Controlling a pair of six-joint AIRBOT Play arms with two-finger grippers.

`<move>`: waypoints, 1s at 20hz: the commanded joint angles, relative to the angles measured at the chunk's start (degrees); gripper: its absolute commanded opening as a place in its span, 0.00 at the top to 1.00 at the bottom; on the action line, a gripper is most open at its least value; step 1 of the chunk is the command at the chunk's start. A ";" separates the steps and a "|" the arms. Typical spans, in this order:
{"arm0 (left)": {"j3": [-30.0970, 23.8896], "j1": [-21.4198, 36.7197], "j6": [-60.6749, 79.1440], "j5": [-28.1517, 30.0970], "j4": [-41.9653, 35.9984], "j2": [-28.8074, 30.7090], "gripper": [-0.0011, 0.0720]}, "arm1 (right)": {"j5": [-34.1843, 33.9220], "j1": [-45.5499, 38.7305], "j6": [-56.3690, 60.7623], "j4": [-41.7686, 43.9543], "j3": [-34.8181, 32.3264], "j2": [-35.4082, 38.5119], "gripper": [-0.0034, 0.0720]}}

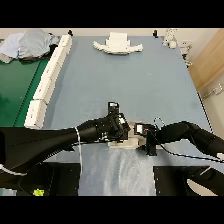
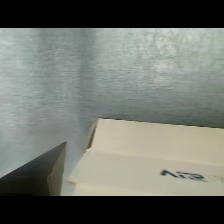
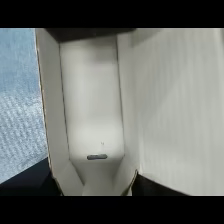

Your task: Fold the box.

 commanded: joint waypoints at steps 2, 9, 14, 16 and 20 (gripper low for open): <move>0.02 -0.31 -0.35 2.62 0.33 -0.04 0.28 | -0.02 0.00 -0.07 0.00 -0.02 0.00 0.28; 0.02 -0.52 0.04 -0.50 -0.09 -0.04 0.35 | -0.02 0.00 -0.04 0.00 -0.02 0.00 0.28; 0.02 -0.55 0.13 -0.42 -0.09 -0.07 0.69 | -0.02 0.00 -0.07 0.00 -0.02 0.00 0.28; 0.02 -0.55 0.13 -0.46 -0.09 -0.31 0.69 | -0.02 0.00 -0.07 0.00 -0.02 0.00 0.28; 0.02 -0.59 0.04 -0.68 -0.09 -0.76 0.97 | -0.02 0.00 -0.04 0.00 -0.02 0.00 0.28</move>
